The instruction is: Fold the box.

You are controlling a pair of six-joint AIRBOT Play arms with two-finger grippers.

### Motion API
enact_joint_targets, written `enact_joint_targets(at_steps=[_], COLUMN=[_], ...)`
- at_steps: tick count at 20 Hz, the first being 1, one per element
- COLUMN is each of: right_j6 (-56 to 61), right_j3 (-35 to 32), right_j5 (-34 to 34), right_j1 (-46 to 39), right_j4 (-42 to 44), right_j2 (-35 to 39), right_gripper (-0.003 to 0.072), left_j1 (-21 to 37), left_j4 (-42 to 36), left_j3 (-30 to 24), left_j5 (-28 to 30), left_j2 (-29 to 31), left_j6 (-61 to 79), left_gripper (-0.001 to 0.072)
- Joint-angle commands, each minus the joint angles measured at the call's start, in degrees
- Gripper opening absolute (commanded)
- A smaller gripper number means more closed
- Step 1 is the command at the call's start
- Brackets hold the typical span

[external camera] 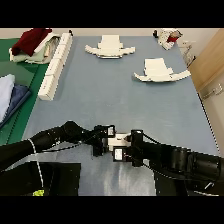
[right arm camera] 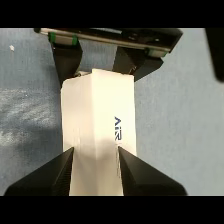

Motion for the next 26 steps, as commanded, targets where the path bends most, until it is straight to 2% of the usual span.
enact_joint_targets(at_steps=[1, 9, 15, 26], right_j6=[1.8, 1.8, 1.9, 2.0], right_j3=[0.0, 0.1, 0.3, 1.3], right_j5=[-0.2, -0.2, 0.1, -0.2], right_j1=[1.2, 1.4, 1.3, 1.1], right_j4=[-1.7, -3.2, -7.6, -6.2], right_j2=[0.8, 3.4, 3.6, 3.5], right_gripper=[0.0405, 0.0405, 0.0405, 0.0405], left_j1=[0.0, 0.0, 0.0, 0.0], left_j4=[0.1, 0.1, 0.1, 0.1], left_j3=[0.0, 0.0, 0.0, 0.0], left_j5=[-0.1, -0.1, -0.1, -0.1], left_j2=[0.0, 0.0, 0.0, 0.0], left_j6=[0.2, 0.2, 0.2, 0.2], left_gripper=[0.0280, 0.0281, 0.0280, 0.0280])
